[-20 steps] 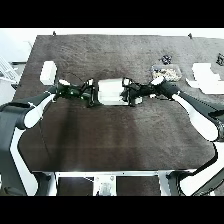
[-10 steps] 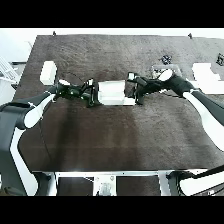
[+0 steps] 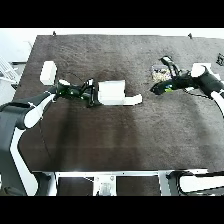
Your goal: Fold the box and place the chain.
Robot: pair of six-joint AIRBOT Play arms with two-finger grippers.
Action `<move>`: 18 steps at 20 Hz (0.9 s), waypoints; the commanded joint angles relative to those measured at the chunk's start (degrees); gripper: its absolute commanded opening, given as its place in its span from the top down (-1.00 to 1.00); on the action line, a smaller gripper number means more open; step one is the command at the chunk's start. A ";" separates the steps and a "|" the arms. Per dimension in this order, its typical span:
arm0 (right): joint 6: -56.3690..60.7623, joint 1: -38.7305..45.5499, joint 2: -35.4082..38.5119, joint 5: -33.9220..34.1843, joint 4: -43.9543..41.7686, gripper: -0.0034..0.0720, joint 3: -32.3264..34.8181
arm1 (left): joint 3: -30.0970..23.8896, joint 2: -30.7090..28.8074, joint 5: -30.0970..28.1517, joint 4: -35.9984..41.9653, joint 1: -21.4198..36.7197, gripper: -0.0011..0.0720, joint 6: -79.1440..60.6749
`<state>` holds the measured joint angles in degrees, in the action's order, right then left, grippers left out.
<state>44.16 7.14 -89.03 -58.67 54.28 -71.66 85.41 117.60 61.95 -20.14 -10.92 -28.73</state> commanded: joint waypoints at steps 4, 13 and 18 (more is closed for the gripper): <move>7.65 2.10 -5.64 -0.07 -8.00 0.90 2.58 | 0.02 0.04 0.00 0.00 0.00 0.13 -0.04; 4.63 -8.48 -12.59 -1.20 -22.84 0.90 2.38 | 0.02 0.04 0.00 -0.02 0.00 0.13 -0.02; 3.82 -10.64 -11.02 -1.57 -23.43 0.90 -4.02 | 0.02 0.04 0.02 -0.02 0.00 0.13 -0.04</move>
<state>48.51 -2.17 -100.86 -59.79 32.53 -72.71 85.41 117.60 61.95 -20.14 -10.92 -28.75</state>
